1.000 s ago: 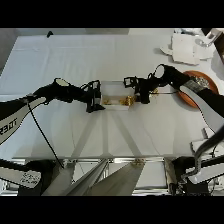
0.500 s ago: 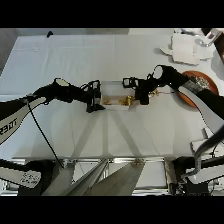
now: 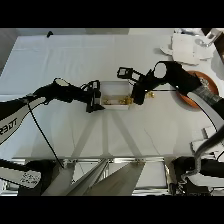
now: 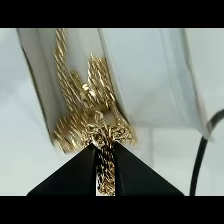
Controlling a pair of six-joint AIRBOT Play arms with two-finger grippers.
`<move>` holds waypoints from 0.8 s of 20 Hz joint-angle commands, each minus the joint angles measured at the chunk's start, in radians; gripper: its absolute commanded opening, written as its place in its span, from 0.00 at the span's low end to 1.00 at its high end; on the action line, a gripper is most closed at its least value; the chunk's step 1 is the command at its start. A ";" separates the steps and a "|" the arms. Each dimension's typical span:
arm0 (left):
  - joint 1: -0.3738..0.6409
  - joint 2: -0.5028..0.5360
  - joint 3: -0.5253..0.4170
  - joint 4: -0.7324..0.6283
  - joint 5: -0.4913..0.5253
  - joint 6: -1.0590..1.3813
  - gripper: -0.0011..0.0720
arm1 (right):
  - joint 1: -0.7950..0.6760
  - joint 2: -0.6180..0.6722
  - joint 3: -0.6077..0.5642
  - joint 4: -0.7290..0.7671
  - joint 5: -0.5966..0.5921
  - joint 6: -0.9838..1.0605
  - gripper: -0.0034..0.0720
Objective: Fold the box and place the chain.
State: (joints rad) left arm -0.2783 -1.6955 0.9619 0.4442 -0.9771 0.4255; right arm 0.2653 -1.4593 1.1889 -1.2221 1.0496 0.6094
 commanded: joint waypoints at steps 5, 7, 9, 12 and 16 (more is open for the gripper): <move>0.001 0.000 0.000 0.000 0.000 0.000 0.55 | 0.174 0.041 0.001 -0.005 -0.185 0.250 0.05; 0.001 0.000 0.000 0.000 0.000 0.000 0.55 | 0.209 0.041 0.001 -0.005 -0.261 0.289 0.06; 0.001 0.000 0.000 0.000 0.000 0.000 0.55 | 0.232 0.040 0.001 -0.005 -0.333 0.313 0.06; 0.001 0.000 0.000 0.000 0.000 0.000 0.55 | 0.244 0.036 0.001 -0.005 -0.410 0.364 0.06; 0.001 0.000 0.000 0.000 0.000 0.000 0.55 | 0.243 0.011 0.000 -0.005 -0.385 0.364 0.06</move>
State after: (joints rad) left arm -0.2783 -1.6955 0.9619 0.4438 -0.9771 0.4255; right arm 0.5026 -1.4338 1.1885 -1.2263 0.6769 0.9520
